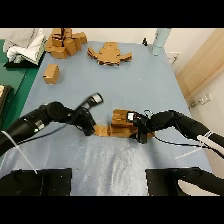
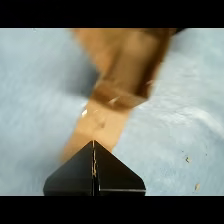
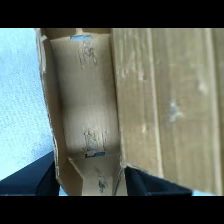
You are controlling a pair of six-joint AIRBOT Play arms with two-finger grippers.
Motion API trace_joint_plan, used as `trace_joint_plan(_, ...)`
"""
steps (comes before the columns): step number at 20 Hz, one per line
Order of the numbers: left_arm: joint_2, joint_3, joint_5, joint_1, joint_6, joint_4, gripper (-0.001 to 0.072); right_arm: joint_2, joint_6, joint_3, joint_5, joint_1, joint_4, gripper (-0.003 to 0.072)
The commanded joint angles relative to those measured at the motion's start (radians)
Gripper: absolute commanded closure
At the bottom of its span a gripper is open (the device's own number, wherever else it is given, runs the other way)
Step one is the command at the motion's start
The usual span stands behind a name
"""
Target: Fold the box.
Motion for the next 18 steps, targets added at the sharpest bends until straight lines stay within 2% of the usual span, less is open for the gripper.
trace_joint_plan(1, 0.048, -0.016, -0.090, 0.150, -0.558, 0.146, 0.0701, 0.000, 0.000, 0.001, -0.001, 0.000, 0.000, 0.0162)
trace_joint_plan(4, 0.039, -0.054, -0.129, 0.216, -0.669, 0.089, 0.0701, 0.000, 0.000, 0.001, -0.001, 0.000, 0.000, 0.0161)
trace_joint_plan(6, 0.016, -0.065, -0.106, 0.174, -0.665, -0.002, 0.0701, 0.001, 0.000, 0.001, -0.001, 0.000, 0.000, 0.0161)
trace_joint_plan(11, -0.101, -0.064, 0.025, -0.002, -0.744, -0.005, 0.0702, 0.000, 0.000, 0.001, -0.001, 0.000, 0.000, 0.0162)
trace_joint_plan(13, -0.141, -0.064, 0.026, -0.030, -0.748, -0.016, 0.0702, 0.000, 0.000, 0.001, -0.001, 0.000, 0.000, 0.0162)
trace_joint_plan(18, -0.148, -0.064, 0.076, -0.033, -0.747, -0.057, 0.0702, 0.000, 0.000, 0.001, -0.001, 0.000, 0.000, 0.0162)
